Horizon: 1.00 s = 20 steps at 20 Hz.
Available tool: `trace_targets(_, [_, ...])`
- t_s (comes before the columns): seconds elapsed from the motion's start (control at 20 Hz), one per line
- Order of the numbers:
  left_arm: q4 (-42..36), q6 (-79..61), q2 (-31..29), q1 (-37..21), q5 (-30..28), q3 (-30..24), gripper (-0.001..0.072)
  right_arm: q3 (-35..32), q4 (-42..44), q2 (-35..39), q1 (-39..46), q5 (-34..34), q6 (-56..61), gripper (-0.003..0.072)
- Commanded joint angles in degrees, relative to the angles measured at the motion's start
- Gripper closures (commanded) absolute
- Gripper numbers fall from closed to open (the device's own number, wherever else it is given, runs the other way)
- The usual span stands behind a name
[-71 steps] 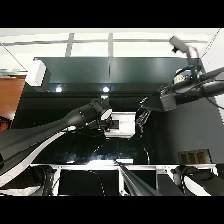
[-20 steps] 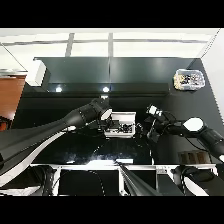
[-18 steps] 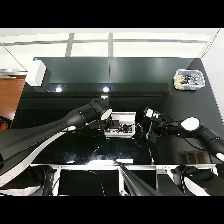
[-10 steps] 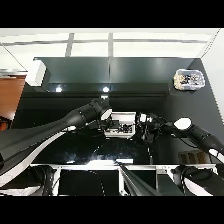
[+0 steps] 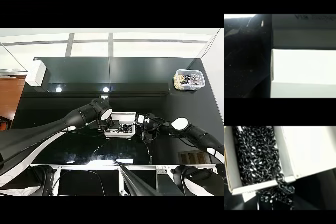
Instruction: Fold the box and place the chain.
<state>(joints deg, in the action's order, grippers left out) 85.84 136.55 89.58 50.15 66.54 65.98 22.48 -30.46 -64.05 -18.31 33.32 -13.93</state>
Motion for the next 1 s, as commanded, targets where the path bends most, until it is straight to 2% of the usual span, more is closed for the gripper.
trace_targets(0.0, [0.0,-0.02,0.02,-0.02,0.0,-0.02,0.0683,0.22,-0.44,-0.22,0.0,-0.02,0.63,0.0531])
trace_targets(0.05, [0.0,-0.02,0.02,-0.02,0.0,-0.02,0.0684,0.24,-0.44,-0.22,0.0,0.07,0.72,0.0679])
trace_targets(0.25, [0.0,-0.02,0.02,-0.02,0.0,-0.02,0.0683,0.9,-2.75,0.98,0.74,2.25,6.49,0.0679])
trace_targets(0.45, [0.0,-0.02,0.02,-0.02,-0.02,-0.02,0.0683,3.45,-8.24,6.99,5.03,7.37,23.52,0.068])
trace_targets(0.55, [0.0,-0.02,0.02,-0.02,0.0,-0.02,0.0683,5.92,-10.82,10.64,7.96,13.64,31.95,0.0679])
trace_targets(0.65, [0.0,-0.02,0.02,-0.02,0.0,-0.02,0.0683,9.68,-10.73,13.88,10.73,22.88,36.76,0.0678])
trace_targets(0.8, [0.0,-0.02,0.02,-0.02,0.0,-0.02,0.0683,17.2,-10.43,16.9,13.03,33.86,45.64,0.0678])
trace_targets(0.95, [0.0,-0.02,0.02,-0.02,0.0,-0.02,0.0683,25.99,-9.51,16.98,13.2,40.06,55.56,0.0678])
